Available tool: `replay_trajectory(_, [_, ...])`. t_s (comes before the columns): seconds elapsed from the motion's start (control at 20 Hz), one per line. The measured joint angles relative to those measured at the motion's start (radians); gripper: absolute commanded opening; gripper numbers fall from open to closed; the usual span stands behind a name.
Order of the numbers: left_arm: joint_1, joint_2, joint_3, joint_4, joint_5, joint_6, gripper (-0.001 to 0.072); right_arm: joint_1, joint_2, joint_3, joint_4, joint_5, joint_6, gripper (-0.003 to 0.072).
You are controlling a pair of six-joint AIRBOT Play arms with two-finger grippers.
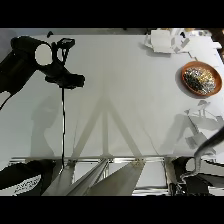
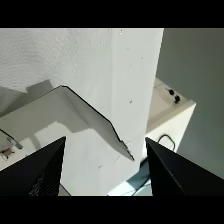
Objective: Fold the box and place the chain.
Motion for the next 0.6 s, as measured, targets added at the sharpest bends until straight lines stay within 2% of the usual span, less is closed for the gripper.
replay_trajectory(0.05, [0.0,0.0,0.0,0.0,0.0,0.0,0.0012,-0.018,-0.01,0.002,0.0,-0.012,0.0,0.0499])
replay_trajectory(0.15, [0.0,0.0,0.0,0.0,0.0,0.0,0.0012,-0.047,-0.021,0.003,0.014,-0.029,0.0,0.0358])
replay_trajectory(0.2, [0.0,0.0,0.0,0.0,0.0,0.0,0.0012,-0.056,-0.025,0.004,0.028,-0.04,0.0,0.028])
replay_trajectory(0.3, [0.0,0.0,0.0,0.0,0.0,0.0,0.0012,-0.063,-0.03,0.005,0.069,-0.051,-0.016,0.0069])
replay_trajectory(0.35, [0.0,0.0,0.0,0.0,0.0,0.0,0.0012,-0.06,-0.031,0.005,0.092,-0.043,-0.029,0.002])
replay_trajectory(0.6, [0.0,0.0,0.0,0.0,0.0,0.0,0.0012,0.032,-0.002,0.005,0.274,0.032,-0.065,0.0019])
